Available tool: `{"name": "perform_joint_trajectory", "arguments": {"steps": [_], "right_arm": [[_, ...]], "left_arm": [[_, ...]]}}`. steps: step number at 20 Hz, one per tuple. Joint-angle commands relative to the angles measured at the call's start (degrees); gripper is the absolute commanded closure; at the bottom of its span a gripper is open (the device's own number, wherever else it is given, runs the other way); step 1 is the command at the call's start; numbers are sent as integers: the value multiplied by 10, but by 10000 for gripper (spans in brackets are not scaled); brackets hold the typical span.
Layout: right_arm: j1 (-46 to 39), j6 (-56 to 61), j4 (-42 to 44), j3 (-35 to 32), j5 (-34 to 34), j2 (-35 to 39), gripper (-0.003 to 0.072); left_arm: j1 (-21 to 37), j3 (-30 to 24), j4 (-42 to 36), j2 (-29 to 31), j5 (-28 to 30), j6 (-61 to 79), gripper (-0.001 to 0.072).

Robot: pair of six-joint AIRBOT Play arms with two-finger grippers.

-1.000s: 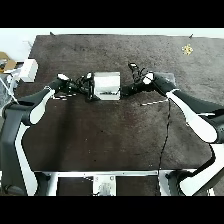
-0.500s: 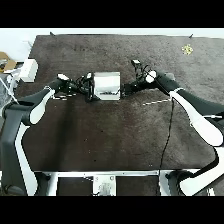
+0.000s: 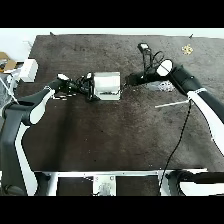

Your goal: Fold the box and place the chain.

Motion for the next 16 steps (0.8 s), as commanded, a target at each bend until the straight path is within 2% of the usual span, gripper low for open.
{"name": "perform_joint_trajectory", "arguments": {"steps": [1, 5, 8, 12, 16], "right_arm": [[14, 40, -84, -69, -31, -5, 687], [-11, 56, -85, 0, -48, 24, 687], [25, 53, -67, 1, -64, 49, 687], [83, 52, -66, 2, -156, 60, 687], [126, 64, -64, 2, -213, 49, 687]], "left_arm": [[0, 0, 0, 0, 1, 0, 483], [0, 0, 0, 0, 0, 0, 483], [0, 0, 0, 0, 0, 0, 483], [0, 0, 0, 0, 0, 0, 483], [0, 0, 0, 0, 0, 0, 483]]}}
